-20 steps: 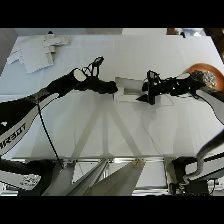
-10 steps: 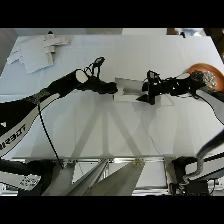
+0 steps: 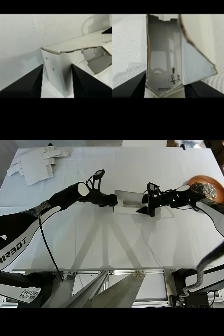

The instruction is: Fold the box and place the chain.

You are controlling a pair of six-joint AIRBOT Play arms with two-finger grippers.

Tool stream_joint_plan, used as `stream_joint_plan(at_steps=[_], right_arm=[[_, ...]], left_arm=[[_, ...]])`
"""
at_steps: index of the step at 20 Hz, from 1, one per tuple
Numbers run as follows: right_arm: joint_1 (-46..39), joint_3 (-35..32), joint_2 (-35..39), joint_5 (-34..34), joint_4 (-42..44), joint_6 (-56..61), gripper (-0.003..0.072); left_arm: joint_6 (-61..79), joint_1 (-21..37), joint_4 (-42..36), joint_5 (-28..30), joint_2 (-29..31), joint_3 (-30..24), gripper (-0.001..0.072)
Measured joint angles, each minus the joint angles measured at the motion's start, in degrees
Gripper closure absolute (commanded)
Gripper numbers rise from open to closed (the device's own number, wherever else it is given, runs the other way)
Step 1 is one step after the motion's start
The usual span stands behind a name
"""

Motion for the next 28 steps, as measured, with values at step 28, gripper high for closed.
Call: stream_joint_plan(at_steps=[28], right_arm=[[0.04,-0.04,0.0,0.04,-0.02,-0.04,0.05]], left_arm=[[-11.76,-4.57,12.81,-7.58,-1.05,5.44,0.0427]])
